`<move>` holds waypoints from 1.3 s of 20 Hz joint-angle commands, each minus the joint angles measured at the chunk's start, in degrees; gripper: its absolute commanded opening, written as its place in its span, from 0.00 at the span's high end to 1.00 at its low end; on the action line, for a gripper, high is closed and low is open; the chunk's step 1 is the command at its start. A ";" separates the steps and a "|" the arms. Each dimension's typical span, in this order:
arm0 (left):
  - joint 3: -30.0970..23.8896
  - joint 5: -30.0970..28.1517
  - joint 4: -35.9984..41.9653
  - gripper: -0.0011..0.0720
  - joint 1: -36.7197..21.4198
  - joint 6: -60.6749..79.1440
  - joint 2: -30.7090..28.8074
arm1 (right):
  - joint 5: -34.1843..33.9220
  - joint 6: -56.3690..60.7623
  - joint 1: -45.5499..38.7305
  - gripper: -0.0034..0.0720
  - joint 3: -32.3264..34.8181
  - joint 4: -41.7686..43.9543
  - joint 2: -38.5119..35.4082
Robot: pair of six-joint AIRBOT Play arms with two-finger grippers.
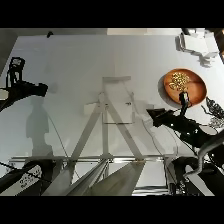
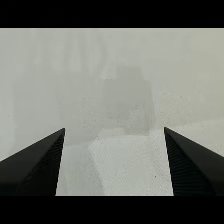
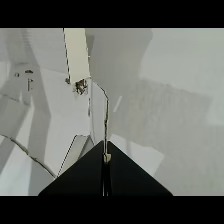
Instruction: Fold the box and place the chain.
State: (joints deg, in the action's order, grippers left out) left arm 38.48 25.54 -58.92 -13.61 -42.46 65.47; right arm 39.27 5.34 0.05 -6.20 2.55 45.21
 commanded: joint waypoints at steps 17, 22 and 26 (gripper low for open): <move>-0.02 2.89 5.14 0.03 0.13 -1.88 0.00 | 2.10 -16.39 8.79 0.94 0.11 21.46 10.62; 0.00 6.88 14.62 0.03 0.13 -3.02 -0.02 | 2.10 -16.39 8.79 0.94 0.11 21.46 10.62; -0.02 23.41 18.49 0.03 0.15 -3.02 -0.02 | 2.10 -16.39 8.79 0.94 0.11 21.46 10.62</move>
